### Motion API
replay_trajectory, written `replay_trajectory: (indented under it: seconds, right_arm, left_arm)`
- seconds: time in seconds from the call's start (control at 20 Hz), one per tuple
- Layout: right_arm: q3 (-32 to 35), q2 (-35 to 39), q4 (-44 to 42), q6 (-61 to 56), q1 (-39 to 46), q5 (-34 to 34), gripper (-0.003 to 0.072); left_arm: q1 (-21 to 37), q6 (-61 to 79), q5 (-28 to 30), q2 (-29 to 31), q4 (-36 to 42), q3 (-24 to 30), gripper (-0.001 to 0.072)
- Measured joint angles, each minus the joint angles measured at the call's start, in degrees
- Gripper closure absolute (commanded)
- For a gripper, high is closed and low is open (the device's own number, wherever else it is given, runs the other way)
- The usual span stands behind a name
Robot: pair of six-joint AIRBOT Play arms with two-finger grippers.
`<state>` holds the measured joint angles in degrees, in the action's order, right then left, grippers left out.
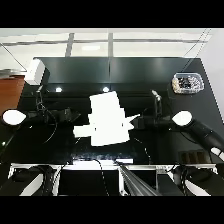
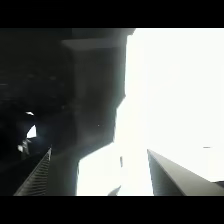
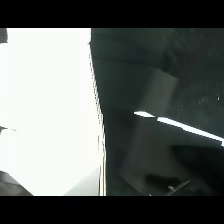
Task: Fold the box and place the chain.
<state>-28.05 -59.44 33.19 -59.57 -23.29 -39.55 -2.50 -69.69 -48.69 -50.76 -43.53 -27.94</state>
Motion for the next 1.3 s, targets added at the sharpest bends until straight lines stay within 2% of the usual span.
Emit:
replay_trajectory:
  seconds: [0.25,0.5,0.85,1.1,1.3]
  right_arm:
    - [2.9,0.9,-1.4,0.7,-4.3,4.7,0.0663]
    - [3.5,1.1,-2.7,0.9,-5.2,5.1,0.0663]
    - [3.6,1.1,-3.8,0.9,-5.4,4.7,0.0663]
    - [3.6,1.1,-4.1,0.9,-5.4,4.4,0.0663]
    - [3.6,1.1,-4.2,0.9,-5.4,3.9,0.0663]
  left_arm:
    - [1.4,18.9,-6.8,-11.8,14.0,-0.4,0.0007]
    - [2.0,29.0,-10.4,-21.1,18.9,-3.4,0.0007]
    - [0.2,36.3,-18.6,-31.6,19.8,-9.9,0.0008]
    - [-3.5,39.7,-25.3,-38.8,15.3,-17.3,0.0039]
    - [-6.3,41.4,-31.2,-43.8,8.4,-23.8,0.0186]
